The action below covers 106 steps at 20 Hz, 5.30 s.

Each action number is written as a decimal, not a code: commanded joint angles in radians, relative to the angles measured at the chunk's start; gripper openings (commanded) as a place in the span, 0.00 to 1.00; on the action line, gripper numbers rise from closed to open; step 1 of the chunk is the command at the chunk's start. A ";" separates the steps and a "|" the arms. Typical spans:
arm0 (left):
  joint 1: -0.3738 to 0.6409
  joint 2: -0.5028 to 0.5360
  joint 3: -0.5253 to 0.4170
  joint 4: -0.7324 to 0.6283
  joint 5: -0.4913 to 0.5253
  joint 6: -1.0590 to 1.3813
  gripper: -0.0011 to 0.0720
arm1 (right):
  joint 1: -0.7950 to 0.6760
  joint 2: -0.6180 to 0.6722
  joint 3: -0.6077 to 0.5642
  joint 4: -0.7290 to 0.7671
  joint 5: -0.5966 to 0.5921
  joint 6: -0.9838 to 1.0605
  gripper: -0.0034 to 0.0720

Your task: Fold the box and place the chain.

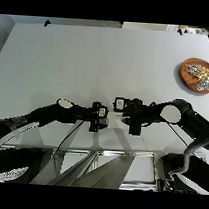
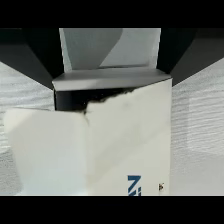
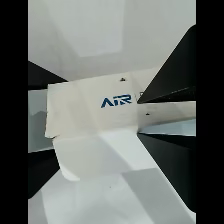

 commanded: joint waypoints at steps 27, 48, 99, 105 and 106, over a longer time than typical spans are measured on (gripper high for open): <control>0.001 0.000 0.000 -0.001 0.004 -0.002 0.20 | 0.000 -0.003 0.000 -0.024 0.074 -0.011 0.17; 0.001 0.000 0.000 -0.001 0.004 -0.002 0.20 | 0.024 -0.027 0.000 -0.082 -0.017 -0.002 0.18; 0.001 0.000 0.000 -0.001 0.004 -0.002 0.20 | 0.024 0.005 -0.003 -0.051 0.022 0.049 0.07; 0.001 0.000 0.000 -0.001 0.004 -0.002 0.20 | 0.024 -0.045 -0.003 -0.047 0.026 0.049 0.07; 0.001 0.000 0.000 -0.001 0.004 -0.002 0.20 | 0.024 -0.045 -0.003 -0.047 0.029 0.049 0.07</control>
